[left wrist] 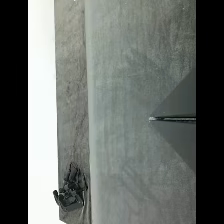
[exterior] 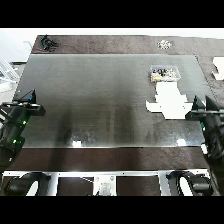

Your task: Fold the box and place the chain.

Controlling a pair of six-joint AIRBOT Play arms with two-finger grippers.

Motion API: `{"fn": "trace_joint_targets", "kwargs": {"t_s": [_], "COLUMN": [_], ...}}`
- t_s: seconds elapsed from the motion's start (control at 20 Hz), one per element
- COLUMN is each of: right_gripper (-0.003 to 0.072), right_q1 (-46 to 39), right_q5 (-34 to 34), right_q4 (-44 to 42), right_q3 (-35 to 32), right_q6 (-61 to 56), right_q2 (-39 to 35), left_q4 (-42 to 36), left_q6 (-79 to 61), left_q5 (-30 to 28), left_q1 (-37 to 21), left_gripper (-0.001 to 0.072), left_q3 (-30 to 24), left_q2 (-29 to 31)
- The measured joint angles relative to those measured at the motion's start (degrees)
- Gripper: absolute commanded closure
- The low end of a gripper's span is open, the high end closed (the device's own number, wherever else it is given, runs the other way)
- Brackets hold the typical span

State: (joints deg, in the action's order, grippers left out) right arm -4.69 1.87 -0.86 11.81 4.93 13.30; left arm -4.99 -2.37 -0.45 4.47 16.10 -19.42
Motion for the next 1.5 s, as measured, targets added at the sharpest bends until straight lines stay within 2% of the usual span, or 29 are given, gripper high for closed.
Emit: {"fn": "trace_joint_targets", "kwargs": {"t_s": [0.15, 0.25, 0.35, 0.4, 0.5, 0.55, 0.65, 0.8, 1.0, 1.15, 1.3, 1.5], "right_gripper": [0.0298, 0.0319, 0.0319, 0.032, 0.0379, 0.0378, 0.0335, 0.0316, 0.0286, 0.0287, 0.0286, 0.0265], "right_q1": [-2.6, -6.5, -12.2, -15.7, -22.3, -25.2, -30.9, -38.5, -45.0, -46.9, -47.3, -47.4], "right_q5": [-1.3, -6.5, -14.5, -20.0, -32.3, -38.2, -48.2, -60.1, -74.6, -83.2, -88.5, -90.1], "right_q4": [0.3, 0.6, 3.7, 7.2, 17.2, 22.4, 33.1, 46.0, 56.1, 60.6, 64.3, 66.3], "right_q3": [8.2, 13.4, 18.2, 20.7, 26.0, 28.8, 34.6, 45.7, 63.7, 76.8, 88.1, 95.3], "right_q6": [0.7, 0.0, -4.7, -8.7, -17.2, -21.2, -29.2, -38.6, -46.2, -49.6, -51.5, -51.6], "right_q2": [14.8, 24.7, 33.9, 38.1, 45.5, 48.3, 53.4, 59.8, 69.6, 78.5, 87.5, 96.3], "left_q4": [0.0, 0.0, 0.0, 0.0, 0.0, 0.0, 0.0, 0.0, 0.0, 0.0, 0.0, 0.0], "left_q6": [0.0, 0.0, 0.0, 0.0, 0.0, 0.0, 0.0, 0.0, 0.0, 0.0, 0.0, 0.0], "left_q5": [0.0, 0.0, 0.0, 0.0, 0.0, 0.0, 0.0, 0.0, 0.0, 0.0, 0.0, 0.0], "left_q1": [0.0, 0.0, 0.0, 0.0, 0.0, 0.0, 0.0, 0.0, 0.0, 0.0, 0.0, 0.0], "left_gripper": [0.069, 0.069, 0.069, 0.069, 0.069, 0.069, 0.069, 0.069, 0.069, 0.069, 0.069, 0.069], "left_q3": [0.0, 0.0, 0.0, 0.0, 0.0, 0.0, 0.0, 0.0, 0.0, 0.0, 0.0, 0.0], "left_q2": [0.0, 0.0, 0.0, 0.0, 0.0, 0.0, 0.0, 0.0, 0.0, 0.0, 0.0, 0.0]}}
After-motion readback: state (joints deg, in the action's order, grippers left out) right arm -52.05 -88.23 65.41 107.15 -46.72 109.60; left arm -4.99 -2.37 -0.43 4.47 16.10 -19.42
